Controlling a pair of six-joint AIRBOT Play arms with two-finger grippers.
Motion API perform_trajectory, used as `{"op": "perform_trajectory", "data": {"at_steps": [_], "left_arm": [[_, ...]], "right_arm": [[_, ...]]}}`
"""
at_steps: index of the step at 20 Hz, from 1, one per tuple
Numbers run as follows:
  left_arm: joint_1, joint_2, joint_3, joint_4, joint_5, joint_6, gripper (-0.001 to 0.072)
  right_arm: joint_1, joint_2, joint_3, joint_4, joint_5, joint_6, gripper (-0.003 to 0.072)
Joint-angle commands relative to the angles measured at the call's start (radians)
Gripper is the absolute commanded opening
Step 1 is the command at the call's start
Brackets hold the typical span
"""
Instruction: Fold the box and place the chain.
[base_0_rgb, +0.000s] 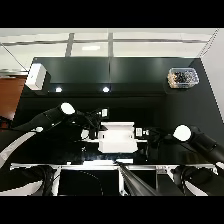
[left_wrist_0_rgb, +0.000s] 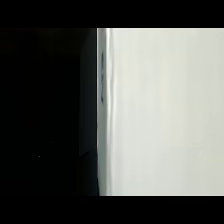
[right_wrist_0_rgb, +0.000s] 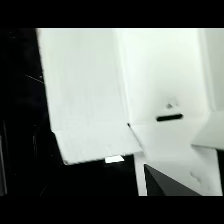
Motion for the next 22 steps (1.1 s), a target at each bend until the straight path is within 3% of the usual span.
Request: {"op": "perform_trajectory", "data": {"at_steps": [1,6,13,22], "left_arm": [[0.000,-0.001,-0.001,0.001,0.001,0.000,0.0023],[0.000,-0.001,-0.001,0.001,0.001,0.000,0.0023],[0.000,-0.001,-0.001,0.001,0.001,0.000,0.0023],[0.000,-0.001,-0.001,0.001,0.001,0.000,0.0023]], "right_arm": [[0.077,-0.018,-0.001,0.014,-0.058,-0.030,0.0594],[0.134,-0.041,-0.001,0.022,-0.128,-0.030,0.0594],[0.132,-0.040,0.003,-0.019,-0.131,0.015,0.0594],[0.065,-0.038,0.071,-0.057,-0.010,0.013,0.0594]]}}
